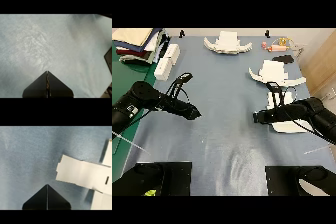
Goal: Fold the box.
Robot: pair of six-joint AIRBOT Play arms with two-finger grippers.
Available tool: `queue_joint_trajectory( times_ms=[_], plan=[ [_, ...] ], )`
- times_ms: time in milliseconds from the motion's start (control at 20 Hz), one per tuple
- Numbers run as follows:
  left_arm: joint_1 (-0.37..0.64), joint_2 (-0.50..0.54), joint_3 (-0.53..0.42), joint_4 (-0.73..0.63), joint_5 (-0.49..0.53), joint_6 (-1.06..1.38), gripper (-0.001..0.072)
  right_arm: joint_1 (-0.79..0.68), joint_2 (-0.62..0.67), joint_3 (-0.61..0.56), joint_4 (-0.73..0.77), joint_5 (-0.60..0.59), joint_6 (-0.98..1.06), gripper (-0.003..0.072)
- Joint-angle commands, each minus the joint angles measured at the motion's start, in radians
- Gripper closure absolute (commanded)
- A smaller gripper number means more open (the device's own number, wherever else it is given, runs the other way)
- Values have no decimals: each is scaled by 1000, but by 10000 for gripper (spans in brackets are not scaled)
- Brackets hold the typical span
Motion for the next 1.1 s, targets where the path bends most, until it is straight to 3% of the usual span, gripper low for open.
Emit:
queue_joint_trajectory(
  times_ms=[0,100,200,300,350,400,450,500,550,800,1050],
  plan=[
    [0,0,0,-27,3,1,693,-1,0,4,76,9,2,682],
    [0,0,0,-29,16,1,693,-30,0,53,-4,-56,75,639],
    [0,0,0,-47,27,1,694,-112,0,161,-145,-192,148,447],
    [0,0,0,-47,51,0,692,-235,-2,283,-301,-338,149,417],
    [0,0,0,-47,60,0,692,-314,-7,336,-381,-402,147,281],
    [0,0,0,-48,70,0,690,-389,-19,378,-450,-452,132,265],
    [0,0,0,-55,83,0,583,-476,-39,411,-500,-489,93,246],
    [0,0,0,-71,99,-2,227,-561,-64,430,-522,-507,45,215],
    [0,0,0,-91,122,-28,72,-652,-98,439,-521,-509,-6,215],
    [2,-12,14,-113,127,-150,74,-953,-366,464,-376,-467,-257,198],
    [2,-47,14,-111,101,-244,74,-1069,-581,627,-259,-519,-319,198]
  ],
)
